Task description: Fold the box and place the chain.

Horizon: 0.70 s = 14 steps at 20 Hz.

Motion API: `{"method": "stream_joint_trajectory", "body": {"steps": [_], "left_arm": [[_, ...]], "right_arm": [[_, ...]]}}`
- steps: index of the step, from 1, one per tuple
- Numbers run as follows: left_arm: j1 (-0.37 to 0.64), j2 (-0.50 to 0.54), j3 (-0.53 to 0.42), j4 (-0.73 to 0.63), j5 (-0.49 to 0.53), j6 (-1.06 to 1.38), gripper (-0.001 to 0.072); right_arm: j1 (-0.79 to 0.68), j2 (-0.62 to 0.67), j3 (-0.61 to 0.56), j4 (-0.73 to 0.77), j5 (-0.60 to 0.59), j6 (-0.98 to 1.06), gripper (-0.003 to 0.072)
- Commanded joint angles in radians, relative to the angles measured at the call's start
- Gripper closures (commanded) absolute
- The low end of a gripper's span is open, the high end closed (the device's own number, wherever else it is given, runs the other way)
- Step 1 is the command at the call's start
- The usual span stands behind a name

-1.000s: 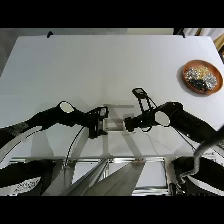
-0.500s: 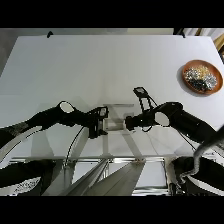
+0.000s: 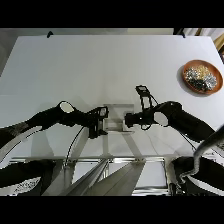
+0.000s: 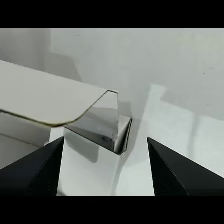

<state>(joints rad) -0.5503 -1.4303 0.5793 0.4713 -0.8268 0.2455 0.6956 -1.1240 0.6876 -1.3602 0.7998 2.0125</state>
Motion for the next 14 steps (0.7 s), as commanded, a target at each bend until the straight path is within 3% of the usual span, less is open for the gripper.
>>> {"method": "stream_joint_trajectory", "body": {"steps": [1,2,9,14], "left_arm": [[0.000,0.000,0.000,0.000,0.001,0.000,0.0435],[0.000,0.000,0.000,0.000,0.001,0.000,0.0435],[0.000,0.000,0.000,0.000,0.000,0.000,0.0435],[0.000,0.000,0.000,0.000,0.000,0.000,0.0435]], "right_arm": [[0.007,0.000,0.001,0.011,0.030,-0.009,0.0078],[0.014,0.000,0.002,0.005,0.045,-0.033,0.0005],[0.053,-0.027,0.015,-0.031,0.085,-0.045,0.0003],[0.054,-0.151,0.147,-0.084,0.215,-0.010,0.0005]]}}
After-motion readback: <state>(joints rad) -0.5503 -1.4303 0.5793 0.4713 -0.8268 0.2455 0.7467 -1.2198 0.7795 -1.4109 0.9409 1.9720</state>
